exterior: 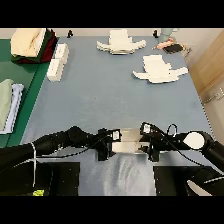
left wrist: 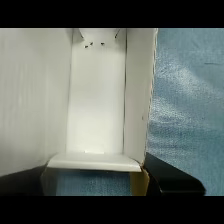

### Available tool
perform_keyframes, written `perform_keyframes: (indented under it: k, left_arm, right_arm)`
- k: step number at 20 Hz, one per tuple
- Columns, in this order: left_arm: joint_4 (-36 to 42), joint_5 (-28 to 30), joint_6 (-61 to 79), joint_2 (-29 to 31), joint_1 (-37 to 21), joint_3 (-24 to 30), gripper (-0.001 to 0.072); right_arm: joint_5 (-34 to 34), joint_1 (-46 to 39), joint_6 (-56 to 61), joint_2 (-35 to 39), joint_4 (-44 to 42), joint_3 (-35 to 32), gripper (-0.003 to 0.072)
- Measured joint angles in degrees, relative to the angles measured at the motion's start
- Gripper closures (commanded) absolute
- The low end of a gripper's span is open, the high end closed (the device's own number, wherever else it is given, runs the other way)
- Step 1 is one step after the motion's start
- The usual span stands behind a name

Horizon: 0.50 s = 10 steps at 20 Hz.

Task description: Fold the box.

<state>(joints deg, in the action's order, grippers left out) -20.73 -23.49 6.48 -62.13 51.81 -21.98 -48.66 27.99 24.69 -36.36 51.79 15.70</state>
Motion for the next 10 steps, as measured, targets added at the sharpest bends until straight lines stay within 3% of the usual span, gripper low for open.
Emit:
perform_keyframes:
  k: [3,6,10]
  left_arm:
    - [0.0,0.2,0.0,0.0,0.0,0.0,0.012]
    - [0.0,0.1,0.0,0.0,0.0,0.0,0.012]
    - [0.0,0.0,0.1,0.0,0.0,0.0,0.012]
  right_arm:
    - [-2.2,0.0,8.6,2.2,5.5,1.9,0.0681]
    - [-5.9,-0.1,22.0,4.7,15.2,4.0,0.0682]
    - [-13.3,-1.1,50.9,7.3,36.6,7.0,0.0683]
